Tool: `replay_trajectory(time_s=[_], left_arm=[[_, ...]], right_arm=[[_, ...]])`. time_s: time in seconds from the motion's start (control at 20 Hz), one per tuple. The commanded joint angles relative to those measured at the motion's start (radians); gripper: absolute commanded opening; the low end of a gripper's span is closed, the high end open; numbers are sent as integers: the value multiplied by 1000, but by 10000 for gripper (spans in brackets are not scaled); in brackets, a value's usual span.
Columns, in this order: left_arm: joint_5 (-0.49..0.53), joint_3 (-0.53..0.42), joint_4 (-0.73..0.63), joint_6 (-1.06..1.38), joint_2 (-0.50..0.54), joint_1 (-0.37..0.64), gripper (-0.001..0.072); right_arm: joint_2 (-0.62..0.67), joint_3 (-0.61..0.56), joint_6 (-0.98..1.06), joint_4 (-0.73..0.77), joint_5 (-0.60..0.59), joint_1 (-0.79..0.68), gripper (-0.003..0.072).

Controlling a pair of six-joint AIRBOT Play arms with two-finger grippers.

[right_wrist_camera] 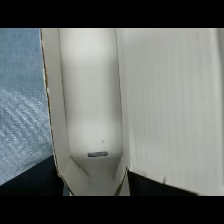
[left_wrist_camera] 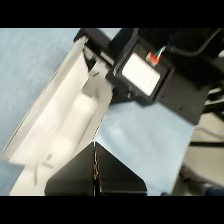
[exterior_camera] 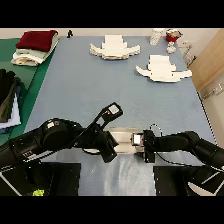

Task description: Fold the box.

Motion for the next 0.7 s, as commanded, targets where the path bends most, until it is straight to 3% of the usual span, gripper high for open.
replay_trajectory(time_s=[0.0, 0.25, 0.3, 0.35, 0.4, 0.65], left_arm=[[-63, -53, 186, -21, 62, 7, 13], [-126, -128, 111, 446, 101, 192, 19], [-136, -143, 53, 546, 101, 227, 236], [-131, -165, -11, 630, 101, 254, 599], [-127, -187, -60, 706, 101, 273, 671], [-58, -298, -121, 929, 101, 299, 671]], right_arm=[[0, 0, 0, 0, 0, 1, 455], [0, 0, 0, 0, 0, 1, 455], [0, 0, 0, 0, 0, 1, 456], [0, 0, 0, 0, 0, 1, 455], [0, 0, 0, 0, 0, 1, 455], [0, 0, 0, 0, 0, 1, 455]])
